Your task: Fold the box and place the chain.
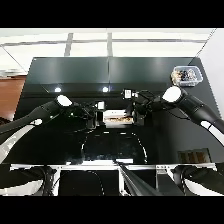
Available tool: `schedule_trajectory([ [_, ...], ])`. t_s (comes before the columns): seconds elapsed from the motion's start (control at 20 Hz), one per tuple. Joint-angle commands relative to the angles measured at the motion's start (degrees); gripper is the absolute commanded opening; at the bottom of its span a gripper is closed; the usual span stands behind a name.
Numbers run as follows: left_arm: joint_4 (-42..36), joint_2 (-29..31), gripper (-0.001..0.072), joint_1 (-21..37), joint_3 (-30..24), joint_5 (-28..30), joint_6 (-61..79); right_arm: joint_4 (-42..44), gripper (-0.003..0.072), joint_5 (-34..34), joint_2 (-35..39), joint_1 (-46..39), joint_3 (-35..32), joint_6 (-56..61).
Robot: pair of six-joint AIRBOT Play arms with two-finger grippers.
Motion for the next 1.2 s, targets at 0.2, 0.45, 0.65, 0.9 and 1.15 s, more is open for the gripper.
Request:
schedule_trajectory([
  [0.2, 0.02, -0.04, 0.039, -0.04, 0.02, 0.0, 0.02, -0.17, 0.013, 1.66, -0.09, 0.07, -0.02, 0.33],
  [0.45, 0.02, -0.04, 0.0389, -0.04, 0.02, 0.0, 0.02, -0.17, 0.0149, 1.66, -0.11, 0.07, -0.02, 0.48],
  [0.65, 0.02, -0.04, 0.039, -0.04, 0.02, 0.0, 0.0, -0.17, 0.0149, 2.29, -0.11, 0.07, -0.04, 0.5],
  [0.9, 0.02, -0.04, 0.0389, -0.04, 0.02, 0.0, 0.0, -0.24, 0.015, 2.49, -0.11, 0.17, -0.13, 1.57],
  [1.15, 0.02, -0.04, 0.039, -0.04, 0.02, 0.0, 0.02, -0.26, 0.0217, 2.47, -0.11, 0.17, -0.13, 1.57],
])
